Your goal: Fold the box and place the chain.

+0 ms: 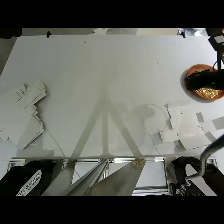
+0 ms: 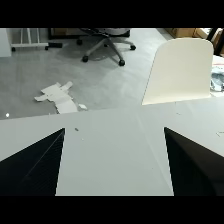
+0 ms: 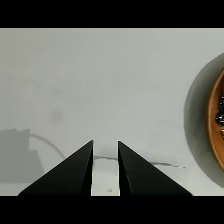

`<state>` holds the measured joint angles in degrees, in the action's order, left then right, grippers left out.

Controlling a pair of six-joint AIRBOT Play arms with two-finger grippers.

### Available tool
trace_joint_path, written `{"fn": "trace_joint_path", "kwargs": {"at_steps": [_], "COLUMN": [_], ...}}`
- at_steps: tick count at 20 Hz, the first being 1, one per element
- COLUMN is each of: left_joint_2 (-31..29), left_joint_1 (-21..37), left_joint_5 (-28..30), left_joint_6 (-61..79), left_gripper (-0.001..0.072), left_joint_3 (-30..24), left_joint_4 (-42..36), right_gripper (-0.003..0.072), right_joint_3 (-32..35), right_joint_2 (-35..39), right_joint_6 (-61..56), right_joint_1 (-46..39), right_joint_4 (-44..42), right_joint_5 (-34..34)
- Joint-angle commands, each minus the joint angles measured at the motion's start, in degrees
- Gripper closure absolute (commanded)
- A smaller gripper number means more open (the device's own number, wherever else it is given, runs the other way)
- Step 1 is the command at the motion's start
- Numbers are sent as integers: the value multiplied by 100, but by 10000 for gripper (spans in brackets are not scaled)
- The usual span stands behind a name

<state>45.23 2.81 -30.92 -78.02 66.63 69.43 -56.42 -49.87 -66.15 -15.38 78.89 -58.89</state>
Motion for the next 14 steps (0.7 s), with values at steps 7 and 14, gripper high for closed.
{"fn": "trace_joint_path", "kwargs": {"at_steps": [7, 14], "left_joint_2": [-4, -4], "left_joint_1": [-4, -4], "left_joint_5": [0, -2], "left_joint_6": [0, 0], "left_gripper": [12, 12], "left_joint_3": [4, 4], "left_joint_4": [0, 0], "right_gripper": [270, 221], "right_joint_3": [-411, -411], "right_joint_2": [-61, -761], "right_joint_6": [-61, 212], "right_joint_1": [-1521, -2765], "right_joint_4": [1843, 1298], "right_joint_5": [-1320, -1499]}}
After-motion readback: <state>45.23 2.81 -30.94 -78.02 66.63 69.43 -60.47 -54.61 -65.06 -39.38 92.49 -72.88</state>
